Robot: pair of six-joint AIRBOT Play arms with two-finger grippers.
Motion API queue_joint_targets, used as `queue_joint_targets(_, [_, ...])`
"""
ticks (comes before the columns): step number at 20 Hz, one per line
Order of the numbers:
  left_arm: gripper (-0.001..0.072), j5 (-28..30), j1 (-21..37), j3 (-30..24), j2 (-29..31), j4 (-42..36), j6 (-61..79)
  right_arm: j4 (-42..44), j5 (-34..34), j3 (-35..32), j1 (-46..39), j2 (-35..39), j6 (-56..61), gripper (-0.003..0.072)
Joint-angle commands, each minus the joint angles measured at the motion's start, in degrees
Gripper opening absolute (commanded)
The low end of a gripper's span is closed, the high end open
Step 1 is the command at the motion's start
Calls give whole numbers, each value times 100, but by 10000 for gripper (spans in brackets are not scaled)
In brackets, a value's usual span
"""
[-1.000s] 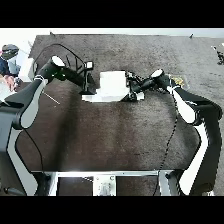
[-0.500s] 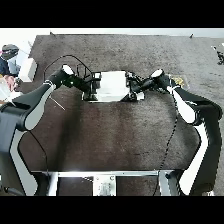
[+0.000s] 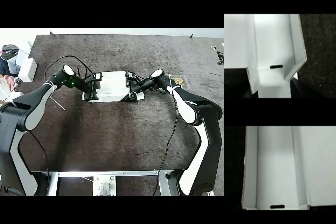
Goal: Fold the box and place the chain.
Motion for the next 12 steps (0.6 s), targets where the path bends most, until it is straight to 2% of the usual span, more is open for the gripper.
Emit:
queue_joint_targets(1, [454,-74,-2,-2,0,-149,-9,0,2,4,2,-4,2,407])
queue_joint_targets(2, [453,-107,-2,-2,0,-181,-13,0,2,4,2,-4,2,407])
queue_joint_targets(3, [402,-114,-2,-2,0,-208,-22,2,2,4,4,-4,2,407])
queue_joint_targets(4, [312,-120,-2,-2,0,-214,-33,2,2,4,2,-4,2,407])
queue_joint_targets(5, [294,-122,-2,-2,0,-212,-39,2,2,4,2,-4,2,407])
queue_joint_targets(10, [293,-114,-2,-2,0,-258,-162,2,2,4,2,-4,2,407])
queue_joint_targets(12, [292,-118,-2,-4,-2,-577,-160,2,2,4,2,-4,2,407])
